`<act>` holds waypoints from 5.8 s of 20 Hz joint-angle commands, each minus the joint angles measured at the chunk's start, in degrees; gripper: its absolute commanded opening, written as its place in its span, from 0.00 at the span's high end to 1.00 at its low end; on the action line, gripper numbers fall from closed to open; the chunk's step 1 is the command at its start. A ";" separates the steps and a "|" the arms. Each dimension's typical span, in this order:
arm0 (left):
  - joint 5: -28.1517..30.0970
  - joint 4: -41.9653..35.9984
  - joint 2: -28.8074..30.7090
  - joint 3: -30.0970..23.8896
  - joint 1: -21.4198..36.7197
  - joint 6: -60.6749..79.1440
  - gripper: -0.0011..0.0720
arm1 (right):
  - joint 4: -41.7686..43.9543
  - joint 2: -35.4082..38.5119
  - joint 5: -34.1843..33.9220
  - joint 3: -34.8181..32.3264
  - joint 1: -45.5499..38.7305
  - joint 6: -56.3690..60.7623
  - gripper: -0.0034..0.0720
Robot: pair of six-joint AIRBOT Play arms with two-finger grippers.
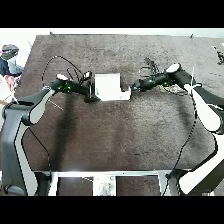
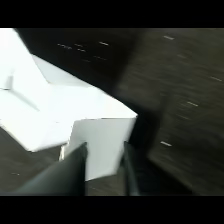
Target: Fold the box and place the chain.
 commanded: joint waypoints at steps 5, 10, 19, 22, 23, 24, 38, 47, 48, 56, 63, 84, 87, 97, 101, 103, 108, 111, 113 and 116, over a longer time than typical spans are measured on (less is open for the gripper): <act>-0.02 0.02 0.04 0.02 0.00 0.11 0.42 | -5.09 -3.58 -1.88 0.09 0.79 2.29 0.75; -0.02 0.02 0.04 0.02 0.00 0.11 0.42 | 3.65 -5.55 -1.18 0.09 2.97 -2.67 0.75; -0.04 0.02 0.04 0.02 0.00 0.11 0.42 | 7.67 -1.22 -1.27 0.13 3.15 -2.16 0.54; -0.02 0.02 0.04 0.02 0.00 0.11 0.42 | 12.61 -2.69 -0.42 0.15 3.56 -2.67 0.55; -0.07 0.02 0.04 0.02 0.00 0.11 0.42 | 15.06 -2.47 -0.11 0.17 3.56 -4.28 0.55; -0.11 0.02 0.04 0.02 0.00 0.11 0.42 | 16.70 -2.03 -0.07 0.20 3.56 -5.05 0.54; -0.15 0.00 0.04 0.02 0.00 0.11 0.42 | -5.64 -2.34 0.33 8.11 10.47 8.37 0.25; -0.17 0.00 0.04 0.02 0.00 0.09 0.42 | -13.73 -4.20 -0.39 11.76 14.71 16.79 0.41; -0.15 0.00 0.04 0.02 0.00 0.09 0.42 | -14.60 -4.70 -0.33 11.82 14.97 18.23 0.41; -0.17 -0.02 0.04 0.02 0.00 0.09 0.42 | -28.22 -5.27 -1.64 14.27 19.02 26.84 0.41; -0.44 -0.02 0.04 0.02 0.00 0.11 0.42 | -33.38 -5.31 -1.62 14.75 20.41 34.36 0.41; -0.48 -0.02 0.04 0.02 0.00 0.09 0.42 | -50.12 -11.69 7.67 25.07 26.47 54.07 0.60; -0.48 -0.02 0.04 0.02 0.00 0.09 0.42 | -50.66 -11.72 8.31 25.07 26.93 54.62 0.60; -0.48 -0.02 0.04 0.02 0.00 0.11 0.42 | -52.28 -12.74 7.19 25.09 27.65 55.67 0.82; -0.48 -0.02 0.04 0.02 0.00 0.11 0.42 | -52.74 -12.74 6.97 25.09 27.65 56.57 0.94; -0.48 -0.02 0.04 0.02 0.00 0.11 0.42 | -52.76 -12.74 6.69 25.07 27.65 56.54 0.94; -0.46 -0.02 0.04 0.02 0.00 0.11 0.42 | -52.87 -12.68 6.56 25.09 27.63 57.64 0.55; -0.46 -0.02 0.04 0.02 0.00 0.11 0.42 | -52.76 -12.17 6.58 25.09 27.63 57.61 0.55; -0.46 -0.02 0.04 0.02 0.00 0.11 0.42 | -52.85 -11.67 6.60 25.09 27.63 57.57 0.55; -0.48 -0.02 0.04 0.02 0.00 0.11 0.42 | -52.76 -11.63 6.60 25.07 27.63 57.07 0.55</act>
